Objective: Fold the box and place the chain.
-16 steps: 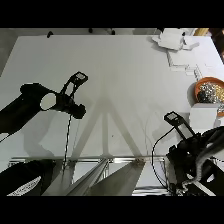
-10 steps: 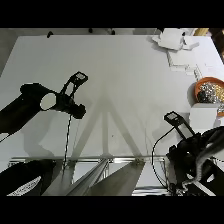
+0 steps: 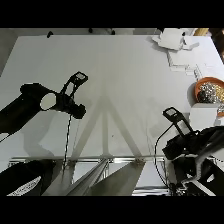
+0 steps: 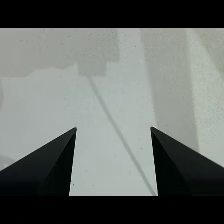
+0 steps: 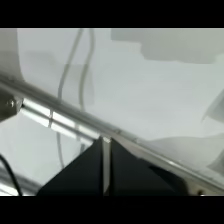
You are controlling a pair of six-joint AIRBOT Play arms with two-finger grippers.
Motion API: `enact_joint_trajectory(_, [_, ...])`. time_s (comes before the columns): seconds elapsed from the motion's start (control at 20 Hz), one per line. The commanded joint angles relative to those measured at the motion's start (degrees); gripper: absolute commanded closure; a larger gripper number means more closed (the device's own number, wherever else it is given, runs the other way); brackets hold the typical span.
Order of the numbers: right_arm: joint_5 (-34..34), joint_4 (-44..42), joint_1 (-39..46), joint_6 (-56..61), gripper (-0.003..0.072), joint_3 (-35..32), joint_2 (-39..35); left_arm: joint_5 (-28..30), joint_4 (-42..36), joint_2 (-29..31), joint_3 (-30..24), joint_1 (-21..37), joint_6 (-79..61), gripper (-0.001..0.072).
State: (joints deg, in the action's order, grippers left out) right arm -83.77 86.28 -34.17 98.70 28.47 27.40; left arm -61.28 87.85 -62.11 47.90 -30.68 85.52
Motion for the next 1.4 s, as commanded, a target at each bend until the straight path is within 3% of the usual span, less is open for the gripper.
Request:
enact_joint_trajectory(0.0, [-0.02, 15.67, 0.11, 0.46, 0.0663, 0.0, 0.22, 0.0, 0.0, 0.04, -0.02, -0.02, 0.0, 0.0195])
enact_joint_trajectory(0.1, [-2.43, 29.88, 3.41, -0.37, 0.0663, 0.0, 0.33, 0.0, 0.0, 0.07, -0.02, -0.02, 0.0, 0.0195])
enact_joint_trajectory(0.25, [6.1, 41.13, 17.44, -9.42, 0.0663, 0.0, 0.37, 0.02, 0.0, 0.07, -0.02, -0.02, 0.0, 0.0195])
enact_joint_trajectory(0.45, [21.03, 41.09, 38.6, -10.56, 0.0635, -0.02, 2.51, 0.0, 0.0, 0.07, -0.02, -0.02, 0.0, 0.0195])
enact_joint_trajectory(0.55, [23.87, 40.06, 48.06, -10.29, 0.037, -0.02, 6.16, 0.0, 0.0, 0.07, -0.02, -0.02, 0.0, 0.0195])
enact_joint_trajectory(0.7, [25.05, 37.86, 59.84, -10.32, 0.0262, 0.11, 14.29, -0.02, 0.0, 0.07, -0.02, -0.02, 0.0, 0.0195])
enact_joint_trajectory(0.85, [24.81, 37.11, 68.24, -13.6, 0.0235, 2.58, 21.38, 0.0, 0.02, 0.07, -0.02, -0.02, 0.0, 0.0195])
enact_joint_trajectory(1.15, [19.96, 28.7, 76.74, -26.34, 0.0234, 18.99, 32.26, 0.0, 0.02, 0.07, -0.02, -0.02, 0.0, 0.0195])
enact_joint_trajectory(1.35, [20.02, 28.55, 80.15, -32.09, 0.0234, 19.78, 37.18, 0.0, 0.0, 0.07, -0.02, -0.02, 0.0, 0.0195])
